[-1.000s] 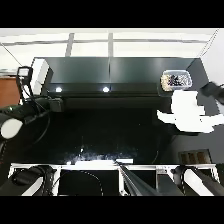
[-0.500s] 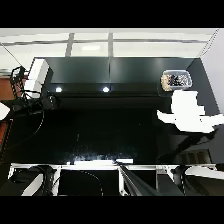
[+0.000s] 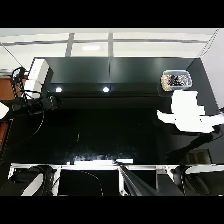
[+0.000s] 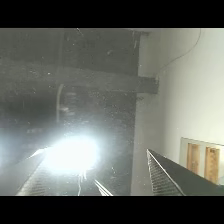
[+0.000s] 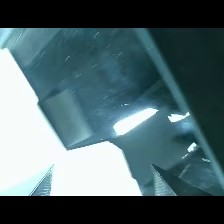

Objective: Fold the box and place the chain.

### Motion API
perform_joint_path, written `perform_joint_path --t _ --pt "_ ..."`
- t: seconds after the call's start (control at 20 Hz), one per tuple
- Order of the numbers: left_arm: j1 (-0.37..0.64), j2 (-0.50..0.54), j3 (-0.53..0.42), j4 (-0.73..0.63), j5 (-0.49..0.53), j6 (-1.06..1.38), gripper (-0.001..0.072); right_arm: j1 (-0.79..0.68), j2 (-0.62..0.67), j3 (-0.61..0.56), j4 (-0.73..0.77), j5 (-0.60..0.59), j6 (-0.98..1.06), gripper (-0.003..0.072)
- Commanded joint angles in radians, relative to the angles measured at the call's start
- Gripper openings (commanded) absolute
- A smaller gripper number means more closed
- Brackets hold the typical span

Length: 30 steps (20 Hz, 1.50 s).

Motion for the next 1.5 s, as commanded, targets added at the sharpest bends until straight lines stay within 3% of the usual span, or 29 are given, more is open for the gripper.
perform_joint_path --t 0.0,0.2,0.25,0.3,0.35,0.4,0.45,0.7,0.85,1.1,1.45 --pt "0.001 -0.003 0.0 0.003 0.0 0.001 0.0703 0.029 -0.034 0.004 -0.002 0.081 -0.027 0.072" --pt "0.001 -0.004 0.0 0.003 -0.001 0.001 0.0704 0.086 -0.034 -0.037 -0.085 0.082 -0.014 0.072" --pt "0.001 -0.004 0.0 0.003 -0.001 0.002 0.0704 0.098 -0.034 -0.039 -0.087 0.084 -0.014 0.0665" --pt "0.001 -0.004 0.0 0.003 -0.001 0.002 0.0704 0.109 -0.033 -0.039 -0.086 0.087 -0.016 0.0431" --pt "0.001 -0.004 0.0 0.003 -0.001 0.002 0.0704 0.118 -0.032 -0.039 -0.083 0.092 -0.024 0.0298" --pt "0.001 -0.004 0.0 0.003 -0.001 0.002 0.0704 0.124 -0.032 -0.039 -0.08 0.113 -0.047 0.0112" --pt "0.001 -0.004 0.0 0.003 -0.001 0.002 0.0704 0.129 -0.031 -0.039 -0.077 0.136 -0.067 0.0013" --pt "0.001 -0.004 0.0 0.004 -0.001 0.003 0.0704 0.13 0.045 -0.109 0.051 0.151 -0.109 0.0019" --pt "0.001 -0.004 0.0 0.005 0.0 0.003 0.0704 0.145 0.111 -0.219 0.104 0.16 -0.125 0.0019" --pt "0.001 -0.004 0.0 0.004 0.014 0.003 0.0703 0.246 0.238 -0.439 0.338 0.247 -0.191 0.0019" --pt "0.001 -0.004 0.0 -0.047 0.025 0.003 0.0703 0.607 0.608 -0.743 0.414 -0.148 -0.196 0.0019"
